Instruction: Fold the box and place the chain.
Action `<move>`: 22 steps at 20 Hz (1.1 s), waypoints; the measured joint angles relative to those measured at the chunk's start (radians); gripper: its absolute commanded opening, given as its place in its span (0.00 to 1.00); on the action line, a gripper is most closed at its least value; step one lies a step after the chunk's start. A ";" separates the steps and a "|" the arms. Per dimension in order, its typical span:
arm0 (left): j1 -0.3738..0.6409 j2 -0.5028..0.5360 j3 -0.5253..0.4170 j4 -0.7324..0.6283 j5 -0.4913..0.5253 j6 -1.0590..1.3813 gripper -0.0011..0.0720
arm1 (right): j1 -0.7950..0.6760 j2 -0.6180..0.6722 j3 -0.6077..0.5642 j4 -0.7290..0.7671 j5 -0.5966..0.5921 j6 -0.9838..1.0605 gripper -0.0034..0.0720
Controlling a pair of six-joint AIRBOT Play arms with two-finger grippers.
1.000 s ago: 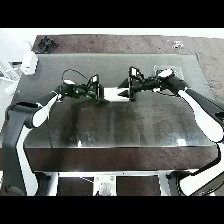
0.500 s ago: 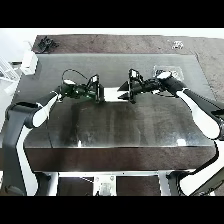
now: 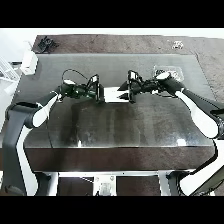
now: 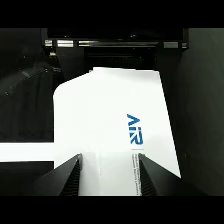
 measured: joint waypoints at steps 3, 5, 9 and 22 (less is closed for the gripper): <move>0.000 0.000 0.000 -0.003 0.004 -0.001 0.67 | 0.000 0.000 0.016 -0.003 -0.008 -0.002 0.58; 0.000 0.000 0.000 -0.003 0.003 -0.001 0.67 | 0.000 0.000 0.028 -0.004 -0.010 -0.003 0.58; 0.000 0.000 0.000 -0.002 0.002 -0.001 0.67 | 0.000 0.005 0.045 -0.003 -0.011 -0.004 0.58; 0.000 0.000 0.000 0.002 -0.005 0.001 0.67 | 0.007 0.049 0.065 0.009 -0.047 -0.005 0.58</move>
